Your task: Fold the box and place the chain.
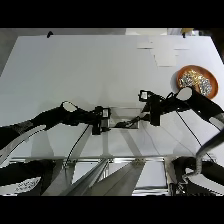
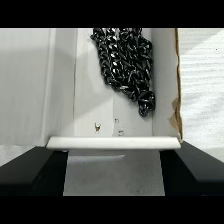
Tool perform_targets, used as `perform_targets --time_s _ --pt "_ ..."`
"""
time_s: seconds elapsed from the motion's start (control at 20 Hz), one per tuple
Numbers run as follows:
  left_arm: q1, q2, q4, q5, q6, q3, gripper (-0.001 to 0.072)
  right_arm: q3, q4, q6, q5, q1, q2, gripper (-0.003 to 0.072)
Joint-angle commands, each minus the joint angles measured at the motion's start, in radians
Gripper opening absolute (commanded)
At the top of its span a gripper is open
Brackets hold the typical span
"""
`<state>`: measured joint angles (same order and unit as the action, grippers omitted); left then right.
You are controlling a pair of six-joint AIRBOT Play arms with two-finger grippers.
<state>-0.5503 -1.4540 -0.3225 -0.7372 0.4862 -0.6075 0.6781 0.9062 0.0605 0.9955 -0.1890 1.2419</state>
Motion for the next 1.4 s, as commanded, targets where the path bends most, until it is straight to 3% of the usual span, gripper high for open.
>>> perform_targets --time_s 0.0,0.1,0.2,0.25,0.5,0.8,0.95,1.1,1.35 --pt "0.0 0.001 0.0 0.0 0.0 0.0 0.0136 -0.001 -0.024 -0.017 0.001 -0.001 0.036 0.0307" --pt "0.0 0.001 0.0 0.0 0.0 0.0 0.0136 -0.001 -0.024 -0.016 0.016 -0.001 0.049 0.0224" --pt "0.0 0.001 0.0 0.0 0.0 0.0 0.0136 -0.001 -0.022 -0.012 0.048 -0.001 0.045 0.0054" --pt "0.0 0.001 0.0 0.0 0.0 0.0 0.0136 -0.001 -0.015 -0.01 0.069 -0.001 0.037 0.002" --pt "0.0 0.001 0.0 0.0 0.0 0.0 0.0136 -0.001 0.12 0.182 0.087 -0.001 -0.117 0.002" --pt "0.0 0.001 0.0 0.0 0.0 0.0 0.0136 0.041 0.119 0.365 0.187 -0.086 -0.358 0.0019" --pt "0.0 0.001 0.0 0.0 0.0 0.0 0.0136 0.108 0.119 0.492 0.187 -0.212 -0.376 0.0019" --pt "0.0 0.001 0.0 0.0 0.0 0.0 0.0136 0.161 0.119 0.584 0.099 -0.336 -0.375 0.002" --pt "0.0 0.001 0.0 0.0 0.0 0.0 0.0136 0.178 0.116 0.679 0.021 -0.411 -0.309 0.002"
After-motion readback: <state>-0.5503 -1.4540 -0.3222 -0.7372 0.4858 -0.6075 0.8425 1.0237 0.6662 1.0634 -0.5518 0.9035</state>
